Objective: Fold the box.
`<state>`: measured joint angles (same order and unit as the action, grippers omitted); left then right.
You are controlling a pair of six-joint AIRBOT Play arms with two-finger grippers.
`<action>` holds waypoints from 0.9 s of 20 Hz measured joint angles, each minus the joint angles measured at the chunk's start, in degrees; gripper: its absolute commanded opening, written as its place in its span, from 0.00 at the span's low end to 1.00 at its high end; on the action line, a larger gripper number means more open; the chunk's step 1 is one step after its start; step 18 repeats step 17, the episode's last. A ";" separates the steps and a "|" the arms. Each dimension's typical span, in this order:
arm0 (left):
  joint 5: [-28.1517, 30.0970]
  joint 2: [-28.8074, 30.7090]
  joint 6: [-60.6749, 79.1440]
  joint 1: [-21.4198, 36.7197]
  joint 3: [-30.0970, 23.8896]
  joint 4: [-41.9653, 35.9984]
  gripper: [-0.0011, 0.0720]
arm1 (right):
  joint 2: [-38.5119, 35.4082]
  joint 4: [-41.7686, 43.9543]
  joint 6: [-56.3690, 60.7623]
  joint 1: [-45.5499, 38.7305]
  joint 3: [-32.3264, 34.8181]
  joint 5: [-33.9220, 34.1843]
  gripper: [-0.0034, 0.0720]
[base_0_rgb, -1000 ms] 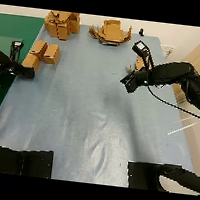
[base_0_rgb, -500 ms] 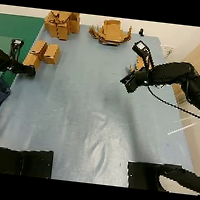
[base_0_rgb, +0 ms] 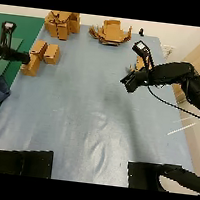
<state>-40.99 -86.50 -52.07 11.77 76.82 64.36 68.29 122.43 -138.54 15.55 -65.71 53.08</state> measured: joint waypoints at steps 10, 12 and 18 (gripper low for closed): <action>-19.80 8.28 6.47 -16.48 5.40 -11.56 0.03 | 0.00 4.61 5.05 0.00 0.02 0.96 0.05; -21.81 8.74 6.38 -21.24 5.53 -12.20 0.03 | 0.00 4.37 5.25 0.00 0.02 1.29 0.05; -23.89 9.14 5.38 -28.04 5.64 -12.13 0.03 | 0.00 3.96 5.60 0.00 0.02 1.53 0.05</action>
